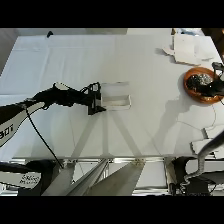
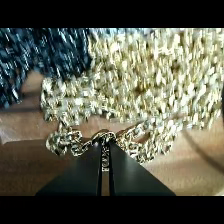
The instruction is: Fold the box and place the chain.
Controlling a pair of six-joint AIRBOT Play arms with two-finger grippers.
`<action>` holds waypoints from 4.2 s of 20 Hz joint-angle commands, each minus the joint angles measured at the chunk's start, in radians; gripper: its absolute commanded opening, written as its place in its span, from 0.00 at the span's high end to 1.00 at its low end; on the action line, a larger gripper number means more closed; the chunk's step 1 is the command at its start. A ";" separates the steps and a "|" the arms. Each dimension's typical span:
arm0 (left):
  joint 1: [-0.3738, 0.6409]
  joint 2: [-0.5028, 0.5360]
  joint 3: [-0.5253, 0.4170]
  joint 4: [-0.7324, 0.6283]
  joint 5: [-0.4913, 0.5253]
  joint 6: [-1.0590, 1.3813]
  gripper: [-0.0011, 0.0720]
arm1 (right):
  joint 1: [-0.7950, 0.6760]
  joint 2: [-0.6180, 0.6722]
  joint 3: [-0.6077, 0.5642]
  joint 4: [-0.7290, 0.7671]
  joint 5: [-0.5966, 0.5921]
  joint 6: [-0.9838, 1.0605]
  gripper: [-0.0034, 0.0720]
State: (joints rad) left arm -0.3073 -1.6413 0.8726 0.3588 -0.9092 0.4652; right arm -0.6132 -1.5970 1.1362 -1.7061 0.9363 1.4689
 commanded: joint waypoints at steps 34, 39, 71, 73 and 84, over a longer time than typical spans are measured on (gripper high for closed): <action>0.000 0.000 0.000 0.000 0.000 0.000 0.77 | 0.965 0.383 -0.009 0.174 0.151 0.068 0.94; 0.000 0.000 0.000 0.000 0.000 0.000 0.77 | 1.105 0.383 -0.009 0.217 0.068 0.105 0.94; 0.000 0.000 0.000 0.000 0.000 0.000 0.77 | 1.009 0.333 -0.009 0.204 0.120 -0.281 0.56; 0.000 0.001 0.000 0.000 0.000 0.000 0.77 | 0.896 0.365 -0.009 0.281 0.169 -0.439 0.56; 0.000 0.000 0.000 0.000 0.000 0.000 0.77 | 0.636 0.290 -0.129 0.425 0.144 -1.289 0.31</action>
State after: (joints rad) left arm -0.3073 -1.6413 0.8726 0.3580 -0.9092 0.4652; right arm 0.0494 -1.2713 1.0363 -1.2915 1.0908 0.4168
